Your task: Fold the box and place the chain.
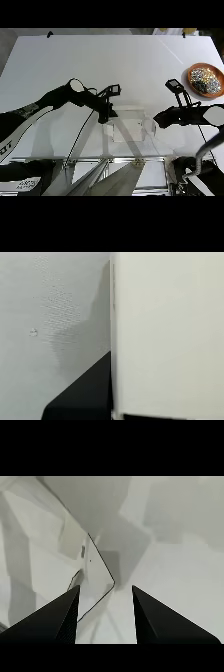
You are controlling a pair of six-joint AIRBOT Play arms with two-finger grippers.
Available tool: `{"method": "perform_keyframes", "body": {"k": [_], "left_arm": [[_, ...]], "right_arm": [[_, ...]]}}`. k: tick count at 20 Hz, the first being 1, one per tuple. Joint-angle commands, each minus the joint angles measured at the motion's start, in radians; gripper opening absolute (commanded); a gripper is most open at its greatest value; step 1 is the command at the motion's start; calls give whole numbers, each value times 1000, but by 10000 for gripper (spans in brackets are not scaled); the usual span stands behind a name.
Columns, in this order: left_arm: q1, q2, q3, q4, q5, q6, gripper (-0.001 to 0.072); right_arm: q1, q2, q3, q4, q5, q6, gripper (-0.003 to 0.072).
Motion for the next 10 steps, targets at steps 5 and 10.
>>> {"method": "perform_keyframes", "body": {"k": [5,10], "left_arm": [[-113,-12,0,99,230,47,2],[-113,-45,0,68,241,40,2]], "right_arm": [[1,71,46,-95,34,-3,434],[1,71,46,-96,34,-3,434]]}}
